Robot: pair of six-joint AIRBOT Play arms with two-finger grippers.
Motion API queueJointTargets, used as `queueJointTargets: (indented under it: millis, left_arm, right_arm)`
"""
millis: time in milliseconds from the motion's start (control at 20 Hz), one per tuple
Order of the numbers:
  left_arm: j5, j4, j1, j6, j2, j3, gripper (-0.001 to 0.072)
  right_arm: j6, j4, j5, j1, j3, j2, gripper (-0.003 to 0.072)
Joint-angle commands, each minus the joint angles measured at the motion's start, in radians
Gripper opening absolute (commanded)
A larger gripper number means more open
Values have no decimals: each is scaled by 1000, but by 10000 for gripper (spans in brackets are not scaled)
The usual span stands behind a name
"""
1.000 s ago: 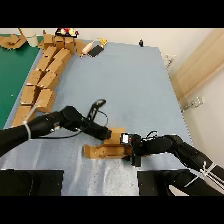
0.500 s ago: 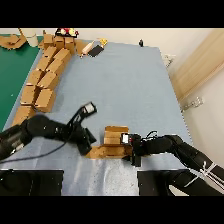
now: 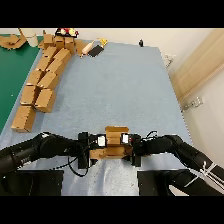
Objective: Fold the box.
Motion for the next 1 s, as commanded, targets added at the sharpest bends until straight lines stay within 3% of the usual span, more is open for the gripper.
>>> queueJointTargets:
  millis: [0, 200, 250, 300, 350, 400, 550, 650, 950]
  left_arm:
    - [40, 14, -13, 16, -85, 26, 683]
    - [45, 14, -13, 16, -158, 61, 680]
    - [44, 14, -13, 15, -163, 63, 632]
    - [45, 14, -13, 15, -163, 63, 487]
    - [45, 14, -13, 15, -163, 64, 386]
    - [40, 14, -13, 16, -163, 64, 349]
    - [35, 6, -14, 16, -163, 72, 341]
    - [18, 6, -14, 16, -163, 87, 83]
    - [-15, 7, -27, 22, -165, 105, 83]
  right_arm:
    - [0, 0, 0, 0, 1, 0, 416]
    - [0, 0, 0, 0, 1, 0, 416]
    - [0, 0, 0, 0, 1, 0, 415]
    - [0, 0, 0, 0, 1, 0, 416]
    - [0, 0, 0, 0, 1, 0, 415]
    - [0, 0, 0, 0, 1, 0, 415]
    - [0, 0, 0, 0, 1, -1, 415]
    - [0, 0, 0, 0, 1, -1, 416]
    - [0, 0, 0, 0, 1, -1, 416]
